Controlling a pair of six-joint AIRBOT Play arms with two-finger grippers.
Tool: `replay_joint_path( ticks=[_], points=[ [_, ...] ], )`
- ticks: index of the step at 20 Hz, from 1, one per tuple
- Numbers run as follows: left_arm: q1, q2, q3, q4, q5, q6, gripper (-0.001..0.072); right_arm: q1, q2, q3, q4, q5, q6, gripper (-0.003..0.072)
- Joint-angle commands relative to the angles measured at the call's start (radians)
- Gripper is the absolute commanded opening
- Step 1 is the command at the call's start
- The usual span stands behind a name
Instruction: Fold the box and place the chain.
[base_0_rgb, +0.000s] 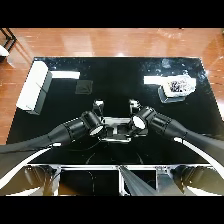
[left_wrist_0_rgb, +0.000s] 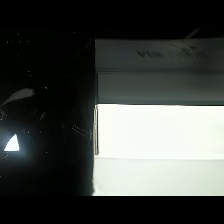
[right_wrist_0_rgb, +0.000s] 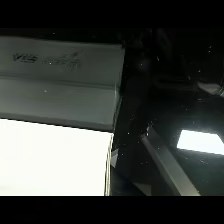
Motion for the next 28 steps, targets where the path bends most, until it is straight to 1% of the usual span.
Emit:
replay_joint_path(
  ticks=[1,2,3,4,7,9,12,14,16,17,19,21,22,23,24,26,28],
  points=[
    [0.0,0.0,0.0,0.0,0.0,0.0,0.0025,0.004,0.0,0.001,0.002,-0.001,-0.006,0.0022],
    [0.0,0.0,0.0,0.0,-0.001,0.0,0.0025,0.004,0.0,0.001,-0.002,-0.002,-0.007,0.0023],
    [0.0,0.0,0.0,0.0,-0.003,0.0,0.0024,0.004,0.0,0.001,-0.004,-0.004,-0.01,0.0081],
    [0.0,0.0,0.0,0.0,-0.003,0.0,0.0024,0.002,0.001,0.001,-0.005,-0.004,-0.01,0.0263],
    [0.0,0.0,0.0,0.0,-0.003,0.0,0.0024,0.001,0.015,0.012,-0.043,0.022,-0.037,0.0276],
    [0.0,0.0,0.0,0.0,-0.002,0.0,0.0024,-0.006,0.051,0.023,-0.095,0.064,-0.075,0.054],
    [0.0,0.0,0.0,0.0,-0.002,0.0,0.0024,-0.006,0.163,0.025,-0.149,0.155,-0.189,0.0538],
    [0.0,0.0,0.0,0.0,-0.002,0.0,0.0024,-0.006,0.282,0.025,-0.167,0.211,-0.263,0.0538],
    [0.0,0.0,0.0,0.0,-0.002,0.0,0.0024,-0.006,0.421,0.025,-0.223,0.249,-0.282,0.0539],
    [0.0,0.0,0.0,0.0,-0.002,0.0,0.0024,-0.006,0.485,0.025,-0.28,0.268,-0.28,0.054],
    [0.0,0.0,0.0,0.0,-0.002,0.0,0.0024,-0.017,0.592,0.025,-0.469,0.322,-0.251,0.054],
    [0.0,0.0,0.0,0.0,-0.002,0.0,0.0024,-0.102,0.634,0.025,-0.624,0.337,-0.248,0.054],
    [0.0,0.0,0.0,0.0,0.0,0.0,0.0024,-0.172,0.631,0.024,-0.669,0.322,-0.249,0.0541],
    [0.0,0.0,0.0,0.0,0.0,0.0,0.0024,-0.269,0.624,0.015,-0.676,0.264,-0.252,0.0629],
    [0.0,0.0,0.0,0.0,0.0,0.0,0.0024,-0.369,0.612,0.006,-0.653,0.192,-0.269,0.0699],
    [0.0,0.0,0.0,0.0,0.0,0.0,0.0024,-0.575,0.543,0.003,-0.581,0.046,-0.32,0.07],
    [-0.001,0.0,0.0,0.0,0.0,0.0,0.0024,-0.748,0.429,0.019,-0.491,-0.081,-0.375,0.0699]
  ],
)
